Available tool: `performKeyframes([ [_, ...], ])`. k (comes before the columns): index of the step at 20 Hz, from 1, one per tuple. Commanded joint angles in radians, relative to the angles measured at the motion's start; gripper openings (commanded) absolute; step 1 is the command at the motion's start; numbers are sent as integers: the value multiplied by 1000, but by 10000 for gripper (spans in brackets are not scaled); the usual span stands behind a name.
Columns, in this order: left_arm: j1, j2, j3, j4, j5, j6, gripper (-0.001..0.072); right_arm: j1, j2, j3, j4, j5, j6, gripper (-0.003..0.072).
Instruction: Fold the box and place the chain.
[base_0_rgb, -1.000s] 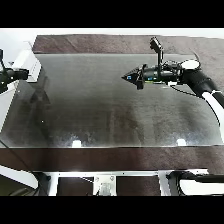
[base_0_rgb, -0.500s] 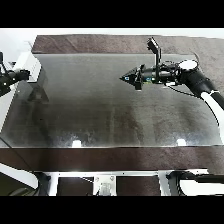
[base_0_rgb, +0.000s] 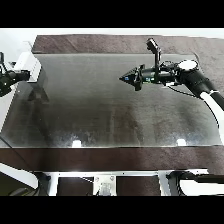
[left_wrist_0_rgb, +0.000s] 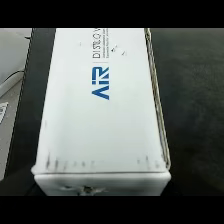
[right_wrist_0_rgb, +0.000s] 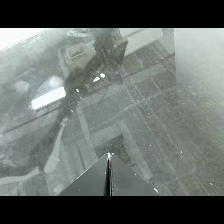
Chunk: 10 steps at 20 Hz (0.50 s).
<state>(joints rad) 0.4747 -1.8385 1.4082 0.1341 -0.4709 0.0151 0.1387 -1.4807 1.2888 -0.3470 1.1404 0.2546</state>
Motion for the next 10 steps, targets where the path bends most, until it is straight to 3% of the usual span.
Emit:
performKeyframes([
  [1, -5, 0, 1, -137, -19, 113, 621, 10, 0, 0, 0, 2, 0, 6],
  [3, -21, 0, 16, -163, -19, 154, 621, 11, 0, 0, 0, 2, 0, 43],
  [4, -32, 0, 25, -160, -14, 155, 621, 11, 0, 0, 0, 2, 0, 124],
  [5, -38, 0, 27, -157, 5, 172, 621, 11, 0, 0, 0, 3, 0, 159],
  [6, -44, 0, 27, -152, 39, 176, 639, 12, 0, 0, 0, 6, 0, 160],
  [7, -45, 0, 27, -149, 59, 169, 712, 12, 0, 0, 0, 6, 0, 178],
  [10, -45, 0, 26, -110, 119, 119, 712, 11, 0, 0, -1, 6, 0, 197],
])
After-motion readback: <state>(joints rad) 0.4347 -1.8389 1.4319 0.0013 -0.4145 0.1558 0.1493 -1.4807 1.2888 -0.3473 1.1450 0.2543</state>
